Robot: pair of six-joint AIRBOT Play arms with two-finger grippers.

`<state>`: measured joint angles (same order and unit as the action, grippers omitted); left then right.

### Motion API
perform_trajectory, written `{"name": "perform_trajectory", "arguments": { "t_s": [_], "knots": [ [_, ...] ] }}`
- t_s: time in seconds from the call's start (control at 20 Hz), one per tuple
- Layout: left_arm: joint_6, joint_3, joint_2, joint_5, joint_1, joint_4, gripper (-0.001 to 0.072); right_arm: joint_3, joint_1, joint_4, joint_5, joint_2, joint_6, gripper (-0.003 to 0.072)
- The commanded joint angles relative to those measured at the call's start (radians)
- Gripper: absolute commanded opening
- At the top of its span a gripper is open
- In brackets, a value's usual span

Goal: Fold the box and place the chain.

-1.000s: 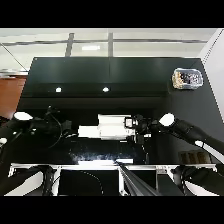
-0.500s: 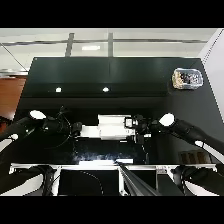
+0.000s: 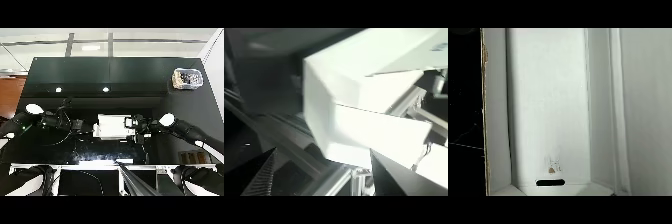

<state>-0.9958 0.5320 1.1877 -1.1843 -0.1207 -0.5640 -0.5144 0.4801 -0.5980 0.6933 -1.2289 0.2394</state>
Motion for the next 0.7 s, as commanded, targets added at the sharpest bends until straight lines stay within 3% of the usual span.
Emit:
{"name": "perform_trajectory", "arguments": {
  "t_s": [0.0, 0.35, 0.65],
  "knots": [
    [0.023, 0.025, -0.006, 0.030, -0.050, -0.006, 0.0704, 0.000, 0.000, 0.000, 0.000, -0.001, 0.000, 0.0467],
    [-0.155, 0.026, -0.006, 0.367, -0.292, -0.065, 0.0701, 0.000, 0.000, 0.000, -0.003, -0.001, 0.000, 0.0467],
    [-0.233, 0.026, -0.006, 0.455, -0.363, -0.075, 0.0701, 0.000, 0.000, 0.000, -0.003, -0.001, 0.000, 0.0467]
  ]
}}
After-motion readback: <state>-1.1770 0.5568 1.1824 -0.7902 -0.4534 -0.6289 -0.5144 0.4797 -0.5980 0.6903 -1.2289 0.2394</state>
